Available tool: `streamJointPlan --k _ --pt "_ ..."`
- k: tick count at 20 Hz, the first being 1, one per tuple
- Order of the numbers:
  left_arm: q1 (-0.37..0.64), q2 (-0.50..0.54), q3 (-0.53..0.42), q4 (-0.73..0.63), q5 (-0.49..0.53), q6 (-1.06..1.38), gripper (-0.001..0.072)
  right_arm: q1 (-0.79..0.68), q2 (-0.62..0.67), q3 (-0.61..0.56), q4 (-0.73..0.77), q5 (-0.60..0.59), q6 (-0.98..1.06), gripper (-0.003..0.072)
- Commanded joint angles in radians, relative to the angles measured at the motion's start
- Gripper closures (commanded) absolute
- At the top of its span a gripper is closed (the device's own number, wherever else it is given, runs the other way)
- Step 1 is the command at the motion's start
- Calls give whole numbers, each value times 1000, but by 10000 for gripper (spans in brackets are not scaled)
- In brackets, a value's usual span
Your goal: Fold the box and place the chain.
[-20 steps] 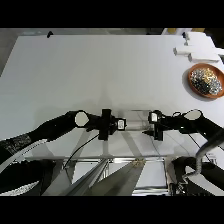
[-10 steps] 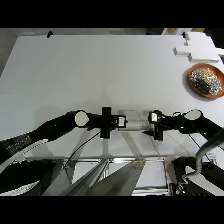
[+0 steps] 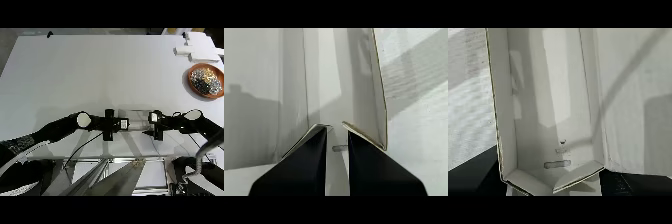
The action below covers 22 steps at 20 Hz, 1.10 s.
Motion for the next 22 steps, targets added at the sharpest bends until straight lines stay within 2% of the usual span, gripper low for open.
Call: streamJointPlan --k 1,2,4,5,6,8,9,13,14,16,18,22 --pt "-7 -15 1 -37 9 21 555 0 0 0 0 0 1 371" --pt "-7 -19 1 -36 11 21 543 0 0 0 0 0 1 371" --pt "-6 -25 1 -37 27 20 279 0 0 0 0 0 1 371" --pt "-6 -29 1 -37 37 20 246 0 0 0 0 0 1 371" --pt "-6 -32 1 -37 43 20 244 0 0 0 0 0 1 371" --pt "-6 -35 1 -37 50 17 161 0 0 0 0 0 1 371" --pt "-6 -35 1 -37 50 17 147 0 0 0 0 0 1 371" --pt "6 -14 1 -18 30 -107 158 0 0 0 0 0 1 371" --pt "21 3 1 10 11 -182 182 0 0 0 0 0 1 371" --pt "59 60 1 130 -60 -375 544 0 0 0 0 0 1 371" --pt "96 129 1 287 -144 -541 702 0 0 0 0 0 1 371" --pt "176 263 1 533 -276 -1020 706 0 0 0 0 0 1 371"
